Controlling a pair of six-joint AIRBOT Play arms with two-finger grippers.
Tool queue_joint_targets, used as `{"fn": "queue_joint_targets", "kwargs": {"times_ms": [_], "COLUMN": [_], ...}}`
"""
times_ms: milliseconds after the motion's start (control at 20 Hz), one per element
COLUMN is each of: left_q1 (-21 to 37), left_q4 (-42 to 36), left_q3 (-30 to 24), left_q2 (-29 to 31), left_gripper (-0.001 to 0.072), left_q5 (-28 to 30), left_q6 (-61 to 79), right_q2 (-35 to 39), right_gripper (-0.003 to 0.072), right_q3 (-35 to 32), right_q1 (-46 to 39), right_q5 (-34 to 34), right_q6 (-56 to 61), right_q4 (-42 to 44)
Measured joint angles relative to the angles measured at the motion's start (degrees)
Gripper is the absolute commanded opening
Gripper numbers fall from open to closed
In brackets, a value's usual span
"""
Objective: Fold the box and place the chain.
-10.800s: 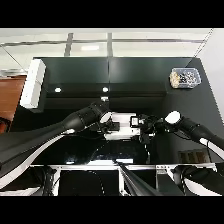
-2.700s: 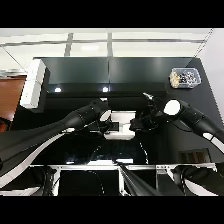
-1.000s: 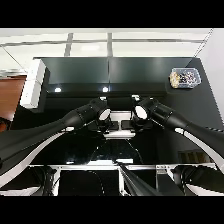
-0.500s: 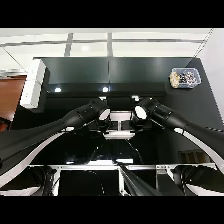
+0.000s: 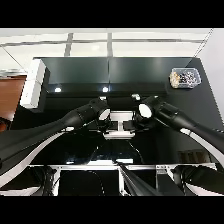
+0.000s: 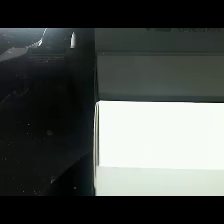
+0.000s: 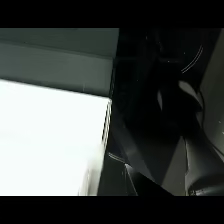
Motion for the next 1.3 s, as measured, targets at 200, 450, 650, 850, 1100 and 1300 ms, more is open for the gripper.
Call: {"fn": "queue_joint_targets", "kwargs": {"times_ms": [200,450,650,850,1100,1300], "left_q1": [0.15,0.20,0.26,0.42,0.42,0.42], "left_q4": [-0.09,-0.09,-0.02,0.68,0.52,0.35], "left_q3": [0.00,0.00,0.66,1.73,2.19,2.27], "left_q2": [0.00,0.04,0.13,0.07,0.13,0.13], "left_gripper": [0.0029,0.0028,0.0029,0.0028,0.0028,0.0028], "left_q5": [0.02,-0.02,-0.33,0.31,-0.13,-0.17], "left_q6": [-0.02,-0.02,0.07,2.84,3.23,3.21], "right_q2": [7.30,14.29,15.96,16.37,16.46,15.67], "right_gripper": [0.0320,0.0319,0.0319,0.0319,0.0319,0.0552], "right_q3": [0.00,0.00,0.00,0.00,0.00,0.00], "right_q1": [-3.74,-12.17,-20.09,-25.49,-27.61,-28.30], "right_q5": [1.90,3.39,3.23,2.45,-0.59,-8.15], "right_q6": [-5.03,-9.09,-11.85,-13.88,-15.21,-14.80], "right_q4": [-1.18,-5.25,-7.98,-9.01,-9.68,-15.43]}}
